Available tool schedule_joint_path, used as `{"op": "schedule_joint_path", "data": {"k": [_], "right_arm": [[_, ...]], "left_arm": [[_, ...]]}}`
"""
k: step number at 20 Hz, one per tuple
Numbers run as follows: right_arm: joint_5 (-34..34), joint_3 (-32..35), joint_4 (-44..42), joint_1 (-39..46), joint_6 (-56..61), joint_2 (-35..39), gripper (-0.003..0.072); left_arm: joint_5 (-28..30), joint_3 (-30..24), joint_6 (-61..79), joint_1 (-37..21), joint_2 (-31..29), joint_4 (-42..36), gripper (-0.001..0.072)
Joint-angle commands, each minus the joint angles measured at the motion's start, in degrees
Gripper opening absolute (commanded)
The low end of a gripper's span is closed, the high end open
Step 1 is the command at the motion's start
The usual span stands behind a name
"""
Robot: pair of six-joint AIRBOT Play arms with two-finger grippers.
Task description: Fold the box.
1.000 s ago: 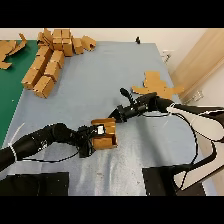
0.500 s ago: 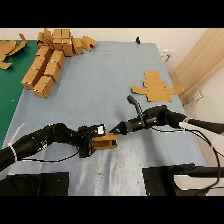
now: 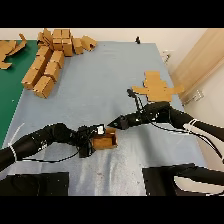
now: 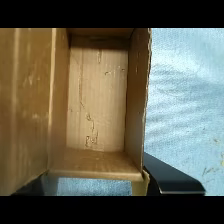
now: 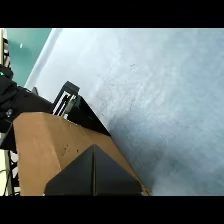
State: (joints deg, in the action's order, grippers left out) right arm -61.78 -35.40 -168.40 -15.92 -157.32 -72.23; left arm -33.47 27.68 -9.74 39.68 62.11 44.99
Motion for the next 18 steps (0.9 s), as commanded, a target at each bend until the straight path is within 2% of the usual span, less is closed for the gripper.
{"op": "schedule_joint_path", "data": {"k": [1,5,13,18], "right_arm": [[2.1,-0.5,4.1,-4.6,0.3,1.0,0.0002],[7.3,1.0,11.5,-9.2,2.5,4.9,0.0002],[19.1,3.6,34.5,-16.7,11.5,20.9,0.0003],[23.5,3.6,42.4,-25.7,11.4,22.0,0.0003]], "left_arm": [[0.0,0.0,0.0,0.0,0.0,0.0,0.0531],[0.0,0.0,0.0,0.0,0.0,0.0,0.0531],[0.0,0.0,0.0,0.0,0.0,0.0,0.0531],[0.0,0.0,0.0,0.0,0.0,0.0,0.0531]]}}
